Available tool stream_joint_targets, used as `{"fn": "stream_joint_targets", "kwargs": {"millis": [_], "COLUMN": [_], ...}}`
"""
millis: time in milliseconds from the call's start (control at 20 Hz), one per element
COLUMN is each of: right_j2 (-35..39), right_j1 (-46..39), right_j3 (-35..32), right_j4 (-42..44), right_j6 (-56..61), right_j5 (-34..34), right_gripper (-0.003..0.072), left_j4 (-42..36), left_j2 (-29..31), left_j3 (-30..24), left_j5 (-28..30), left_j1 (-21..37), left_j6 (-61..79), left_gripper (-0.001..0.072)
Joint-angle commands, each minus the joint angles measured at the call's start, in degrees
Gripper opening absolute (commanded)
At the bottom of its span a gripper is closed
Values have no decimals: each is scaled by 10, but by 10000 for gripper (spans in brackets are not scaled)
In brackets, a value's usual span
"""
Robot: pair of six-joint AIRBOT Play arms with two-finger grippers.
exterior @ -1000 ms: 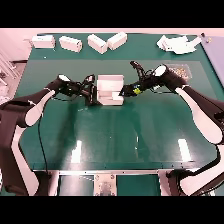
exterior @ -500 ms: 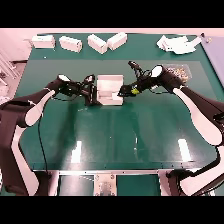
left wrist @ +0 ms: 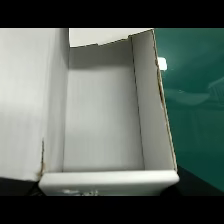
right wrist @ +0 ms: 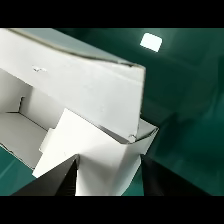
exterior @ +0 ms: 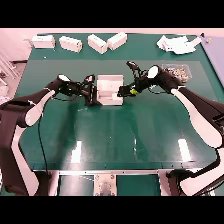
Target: Fold the box and place the chain.
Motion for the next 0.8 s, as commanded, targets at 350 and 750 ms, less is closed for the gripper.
{"fn": "stream_joint_targets", "kwargs": {"millis": [350,750], "right_j2": [-4,-4], "right_j1": [16,45], "right_j3": [12,30], "right_j4": [-38,-112], "right_j6": [31,98], "right_j5": [-14,4], "right_gripper": [452,437], "left_j4": [0,0], "left_j2": [0,0], "left_j3": [0,0], "left_j5": [0,0], "left_j1": [0,0], "left_j6": [0,0], "left_gripper": [378,378]}}
